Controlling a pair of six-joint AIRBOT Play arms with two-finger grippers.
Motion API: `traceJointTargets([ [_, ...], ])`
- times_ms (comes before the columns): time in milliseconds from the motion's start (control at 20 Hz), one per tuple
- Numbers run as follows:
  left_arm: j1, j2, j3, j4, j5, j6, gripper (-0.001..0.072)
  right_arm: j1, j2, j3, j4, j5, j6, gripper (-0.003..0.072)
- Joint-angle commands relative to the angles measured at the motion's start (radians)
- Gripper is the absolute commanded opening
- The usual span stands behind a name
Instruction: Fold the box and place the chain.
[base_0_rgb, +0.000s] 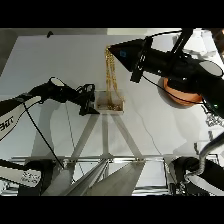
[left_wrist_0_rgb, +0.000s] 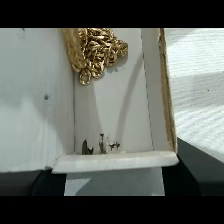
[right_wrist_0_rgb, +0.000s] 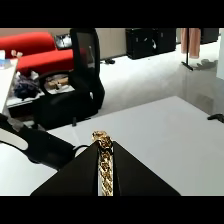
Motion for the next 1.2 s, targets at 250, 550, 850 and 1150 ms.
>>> traceJointTargets([
  [250,0.0,0.0,0.0,0.0,0.0,0.0,0.0255,0.027,-0.008,0.0,-0.214,-0.029,0.038,0.0006],
  [550,0.0,0.0,0.0,0.0,0.0,0.0,0.0255,0.062,-0.133,0.0,-0.571,-0.023,0.264,0.0006],
  [850,0.0,0.0,0.0,0.0,0.0,0.0,0.0255,0.101,-0.227,0.0,-0.74,-0.016,0.275,0.0173],
  [1150,0.0,0.0,0.0,0.0,0.0,0.0,0.0255,0.073,-0.229,0.024,-0.751,-0.016,0.34,0.0236],
])
